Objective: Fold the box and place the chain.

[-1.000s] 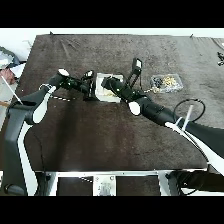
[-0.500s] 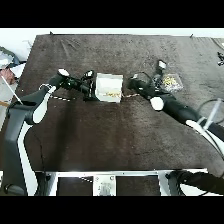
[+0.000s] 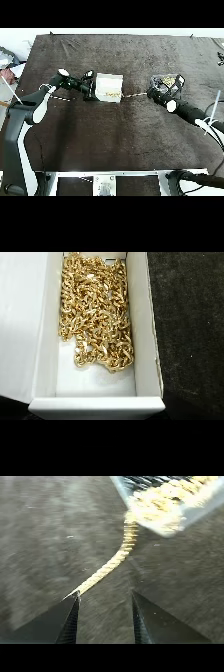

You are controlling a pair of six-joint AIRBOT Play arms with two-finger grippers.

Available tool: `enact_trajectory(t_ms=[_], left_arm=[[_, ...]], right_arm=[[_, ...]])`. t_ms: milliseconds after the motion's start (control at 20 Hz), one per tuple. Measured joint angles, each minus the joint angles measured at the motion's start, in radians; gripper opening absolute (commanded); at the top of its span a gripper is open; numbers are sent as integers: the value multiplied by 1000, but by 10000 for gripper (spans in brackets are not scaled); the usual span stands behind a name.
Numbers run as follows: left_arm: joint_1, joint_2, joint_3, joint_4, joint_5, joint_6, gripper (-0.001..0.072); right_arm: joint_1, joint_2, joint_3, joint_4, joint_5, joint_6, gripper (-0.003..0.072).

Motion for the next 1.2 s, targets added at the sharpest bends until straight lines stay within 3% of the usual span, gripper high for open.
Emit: enact_trajectory(t_ms=[350,400,450,500,600,850,1200], left_arm=[[0,0,0,0,0,0,274],[0,0,0,0,0,0,274],[0,0,0,0,0,0,274],[0,0,0,0,0,0,274],[0,0,0,0,0,0,274],[0,0,0,0,0,0,274],[0,0,0,0,0,0,274]], right_arm=[[-8,-175,124,46,-50,1,365],[-9,-200,150,55,-47,1,190],[-11,-220,171,66,-39,4,102],[-13,-238,190,80,-32,12,102],[-15,-261,218,89,-27,14,-17],[31,-227,241,102,5,18,-18],[252,77,247,19,-87,-5,-18]])
